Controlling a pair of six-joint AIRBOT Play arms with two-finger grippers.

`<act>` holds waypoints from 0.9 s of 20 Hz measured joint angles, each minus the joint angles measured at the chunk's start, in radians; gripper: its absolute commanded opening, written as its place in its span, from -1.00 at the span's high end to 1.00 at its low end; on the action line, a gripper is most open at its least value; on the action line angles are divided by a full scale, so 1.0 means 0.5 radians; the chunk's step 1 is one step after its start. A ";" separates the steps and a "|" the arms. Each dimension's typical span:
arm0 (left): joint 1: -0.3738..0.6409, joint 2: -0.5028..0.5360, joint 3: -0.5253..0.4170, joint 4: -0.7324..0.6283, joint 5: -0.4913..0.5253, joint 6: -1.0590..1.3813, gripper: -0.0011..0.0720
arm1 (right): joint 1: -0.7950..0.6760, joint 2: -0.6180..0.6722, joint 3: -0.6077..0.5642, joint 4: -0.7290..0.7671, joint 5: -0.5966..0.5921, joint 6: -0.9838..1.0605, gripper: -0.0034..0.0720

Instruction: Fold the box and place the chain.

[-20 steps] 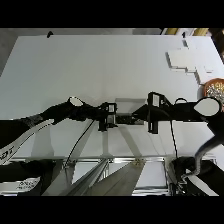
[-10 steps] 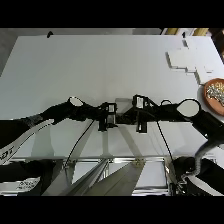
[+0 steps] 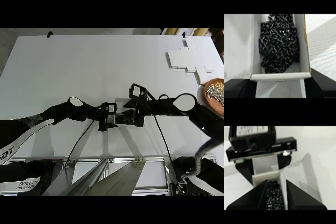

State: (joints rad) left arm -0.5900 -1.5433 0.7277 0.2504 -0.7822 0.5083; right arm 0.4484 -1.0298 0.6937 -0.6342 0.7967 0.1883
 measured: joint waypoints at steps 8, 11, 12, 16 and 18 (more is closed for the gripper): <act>0.000 0.000 0.000 0.000 -0.001 0.000 0.60 | -0.330 -0.388 0.751 -0.337 0.383 0.500 0.85; 0.000 0.000 0.000 0.001 0.000 0.000 0.60 | -0.369 -0.564 0.790 -0.501 0.459 0.585 0.85; 0.000 0.000 0.000 0.001 -0.001 0.000 0.60 | -0.362 -0.600 0.784 -0.544 0.492 0.597 0.85; 0.000 0.000 0.000 0.000 -0.001 0.000 0.60 | -0.313 -0.622 0.764 -0.584 0.622 0.533 0.74; 0.000 0.000 0.000 0.001 0.000 0.000 0.60 | -0.272 -0.594 0.759 -0.613 0.695 0.459 0.48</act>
